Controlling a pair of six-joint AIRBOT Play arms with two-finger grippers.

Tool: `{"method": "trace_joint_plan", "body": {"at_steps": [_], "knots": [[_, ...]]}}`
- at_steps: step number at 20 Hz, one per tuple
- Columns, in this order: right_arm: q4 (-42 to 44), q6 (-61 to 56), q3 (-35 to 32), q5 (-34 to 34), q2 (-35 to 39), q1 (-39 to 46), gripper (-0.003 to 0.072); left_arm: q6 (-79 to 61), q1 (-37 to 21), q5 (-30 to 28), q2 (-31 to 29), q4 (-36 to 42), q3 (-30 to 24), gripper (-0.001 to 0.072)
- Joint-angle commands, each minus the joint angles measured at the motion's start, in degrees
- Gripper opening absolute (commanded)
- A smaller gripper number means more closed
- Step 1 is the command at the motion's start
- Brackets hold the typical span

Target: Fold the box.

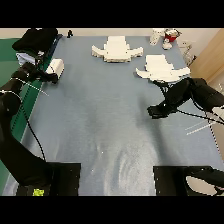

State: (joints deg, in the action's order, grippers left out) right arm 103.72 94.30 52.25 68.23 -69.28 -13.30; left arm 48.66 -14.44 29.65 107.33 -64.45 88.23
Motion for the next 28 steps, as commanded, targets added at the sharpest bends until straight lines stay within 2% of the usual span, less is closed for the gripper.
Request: {"method": "trace_joint_plan", "body": {"at_steps": [1,11,12,13,16,19,27,28], "knots": [[0.0,0.0,0.0,0.0,0.0,0.0,0.0008,0.2,-0.2,-1.1,2.6,-0.1,1.6,0.0424],[0.0,0.0,0.0,0.0,0.0,0.0,0.0009,0.3,-0.2,-1.6,2.7,0.2,1.6,0.0426],[0.0,0.0,0.0,0.0,0.0,0.0,0.0009,0.3,-0.2,-1.6,2.7,0.2,1.6,0.0512],[0.0,0.0,0.0,0.0,0.0,0.0,0.0009,0.5,-0.2,-1.6,2.7,0.2,1.6,0.0701],[0.0,0.0,0.0,0.0,0.0,0.0,0.0009,0.5,-0.4,-1.0,2.3,-0.2,1.7,0.07],[0.0,0.0,0.0,0.0,0.0,0.0,0.0009,0.9,-1.6,4.1,0.0,-0.2,1.7,0.0701],[0.0,0.0,0.0,0.0,0.0,0.0,0.0009,0.9,-4.0,30.8,-12.9,-0.1,1.7,0.0698],[0.0,0.0,0.0,0.0,0.0,0.0,0.0009,2.1,-4.0,33.2,-14.6,0.5,1.7,0.0501]]}}
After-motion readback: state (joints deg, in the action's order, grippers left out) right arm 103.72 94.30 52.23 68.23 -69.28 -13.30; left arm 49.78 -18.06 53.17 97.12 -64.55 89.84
